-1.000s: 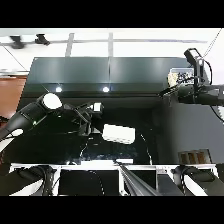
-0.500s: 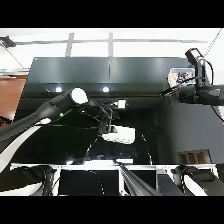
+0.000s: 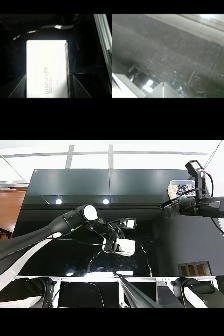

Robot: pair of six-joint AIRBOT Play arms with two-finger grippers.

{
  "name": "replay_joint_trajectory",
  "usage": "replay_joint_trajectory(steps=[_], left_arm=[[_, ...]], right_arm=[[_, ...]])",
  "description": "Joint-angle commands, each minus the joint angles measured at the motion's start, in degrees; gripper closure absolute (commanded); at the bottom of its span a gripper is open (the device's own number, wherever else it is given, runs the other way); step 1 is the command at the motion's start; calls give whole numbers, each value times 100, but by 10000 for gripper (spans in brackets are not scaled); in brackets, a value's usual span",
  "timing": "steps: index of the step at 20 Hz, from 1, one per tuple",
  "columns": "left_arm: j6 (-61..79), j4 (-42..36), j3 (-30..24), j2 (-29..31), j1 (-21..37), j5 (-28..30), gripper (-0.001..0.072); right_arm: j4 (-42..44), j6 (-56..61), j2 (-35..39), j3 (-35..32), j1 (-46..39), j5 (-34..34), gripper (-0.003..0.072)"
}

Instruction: Fold the box and place the chain.

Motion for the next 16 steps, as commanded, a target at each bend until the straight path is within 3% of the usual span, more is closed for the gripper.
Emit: replay_joint_trajectory(steps=[1, 8, 16], left_arm=[[-160, 7, 9, -24, 31, -103, -1], [-273, 437, 131, -17, 15, -125, -1], [-1346, 1086, 199, -17, -236, -192, -3]], right_arm=[[-20, -9, 4, 7, -4, 2, 670], [-37, -7, 4, 7, -4, 2, 670], [-37, -7, 2, 7, -4, 4, 670]])
